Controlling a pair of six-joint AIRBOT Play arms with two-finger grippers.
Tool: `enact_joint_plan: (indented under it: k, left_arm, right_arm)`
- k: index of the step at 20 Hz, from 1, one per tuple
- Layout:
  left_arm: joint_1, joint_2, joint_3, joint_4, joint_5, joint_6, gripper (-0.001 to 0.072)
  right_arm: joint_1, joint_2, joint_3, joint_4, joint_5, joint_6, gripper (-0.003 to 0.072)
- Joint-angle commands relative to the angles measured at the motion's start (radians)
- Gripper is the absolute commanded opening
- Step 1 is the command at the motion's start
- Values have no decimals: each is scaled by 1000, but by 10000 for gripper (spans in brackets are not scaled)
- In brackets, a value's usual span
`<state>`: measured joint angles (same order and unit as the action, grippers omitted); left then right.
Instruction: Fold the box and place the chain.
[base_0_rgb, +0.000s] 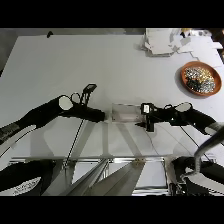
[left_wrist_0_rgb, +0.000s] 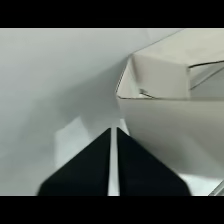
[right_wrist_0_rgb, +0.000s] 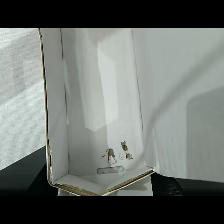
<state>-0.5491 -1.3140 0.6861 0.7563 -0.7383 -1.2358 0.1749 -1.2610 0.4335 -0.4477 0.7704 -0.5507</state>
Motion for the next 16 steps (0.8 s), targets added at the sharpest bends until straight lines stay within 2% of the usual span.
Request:
enact_joint_plan:
  k: [1,5,16]
  left_arm:
    - [-23,30,0,-46,25,66,223]
    - [-26,64,0,-46,43,65,224]
    - [-57,63,0,-72,58,65,234]
  right_arm:
    - [0,0,0,0,0,0,437]
    - [0,0,0,0,0,0,437]
    - [0,0,0,0,0,0,437]
